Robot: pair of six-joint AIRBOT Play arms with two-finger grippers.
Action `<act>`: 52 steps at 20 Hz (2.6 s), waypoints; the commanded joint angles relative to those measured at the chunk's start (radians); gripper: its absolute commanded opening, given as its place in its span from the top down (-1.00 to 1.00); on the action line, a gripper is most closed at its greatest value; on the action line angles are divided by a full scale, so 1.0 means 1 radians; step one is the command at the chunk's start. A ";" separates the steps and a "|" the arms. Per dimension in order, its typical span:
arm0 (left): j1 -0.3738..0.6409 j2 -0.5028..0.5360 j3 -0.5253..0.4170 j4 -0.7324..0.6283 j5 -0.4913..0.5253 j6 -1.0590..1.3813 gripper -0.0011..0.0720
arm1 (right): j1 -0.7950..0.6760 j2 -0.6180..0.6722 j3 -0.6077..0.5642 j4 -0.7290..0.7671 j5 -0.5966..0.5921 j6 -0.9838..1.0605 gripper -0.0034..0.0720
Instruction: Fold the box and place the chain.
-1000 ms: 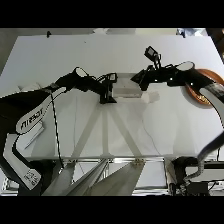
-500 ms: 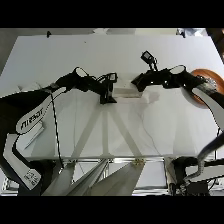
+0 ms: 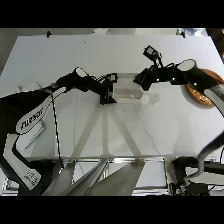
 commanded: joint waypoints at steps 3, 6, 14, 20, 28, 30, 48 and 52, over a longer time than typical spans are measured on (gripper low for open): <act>0.000 0.000 0.000 0.000 0.002 0.000 -0.23 | 0.000 0.173 0.000 -0.481 0.100 -0.005 -0.06; 0.000 0.000 0.000 0.000 0.002 0.000 -0.23 | 0.000 0.132 0.000 -0.538 0.230 -0.044 -0.17; 0.000 0.000 0.000 0.000 0.002 0.000 -0.23 | 0.001 -0.082 0.000 -0.431 0.178 -0.190 -0.36; 0.000 0.000 0.000 0.000 0.002 0.000 -0.23 | 0.002 -0.124 0.000 -0.356 0.157 -0.237 -0.15; 0.000 0.000 0.000 0.000 0.002 0.000 -0.23 | 0.080 -0.130 0.000 -0.364 0.101 -0.241 0.32; 0.000 0.000 0.000 0.000 0.002 0.000 -0.23 | 0.097 -0.134 0.000 -0.366 0.078 -0.241 0.34; 0.000 0.000 0.000 0.000 0.002 0.000 -0.23 | 0.112 -0.131 0.000 -0.435 0.040 -0.071 0.87; 0.000 0.000 0.000 0.000 0.002 -0.001 -0.23 | 0.110 -0.106 0.000 -0.692 0.040 0.339 0.87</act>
